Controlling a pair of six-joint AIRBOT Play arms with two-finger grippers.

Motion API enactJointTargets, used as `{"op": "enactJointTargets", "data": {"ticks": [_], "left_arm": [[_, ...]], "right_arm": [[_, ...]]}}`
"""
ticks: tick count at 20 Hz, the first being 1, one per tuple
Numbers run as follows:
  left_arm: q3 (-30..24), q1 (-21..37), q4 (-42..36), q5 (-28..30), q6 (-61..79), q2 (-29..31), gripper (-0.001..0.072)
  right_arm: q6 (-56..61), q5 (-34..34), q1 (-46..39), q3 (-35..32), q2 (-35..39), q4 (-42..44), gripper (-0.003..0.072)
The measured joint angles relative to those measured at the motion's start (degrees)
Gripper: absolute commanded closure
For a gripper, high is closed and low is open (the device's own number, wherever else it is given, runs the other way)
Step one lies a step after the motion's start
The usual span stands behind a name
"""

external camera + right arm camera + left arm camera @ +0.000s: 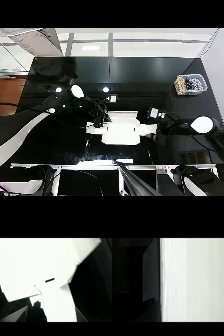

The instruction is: Fold the box and place the chain.

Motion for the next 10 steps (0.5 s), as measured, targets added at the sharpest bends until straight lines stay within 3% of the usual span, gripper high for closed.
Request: {"op": "enactJointTargets", "data": {"ticks": [10], "left_arm": [[0.0,0.0,0.33,1.36,0.2,-0.13,0.068]], "right_arm": [[-4.15,-7.63,10.71,-2.56,-5.62,0.46,0.0012]]}}
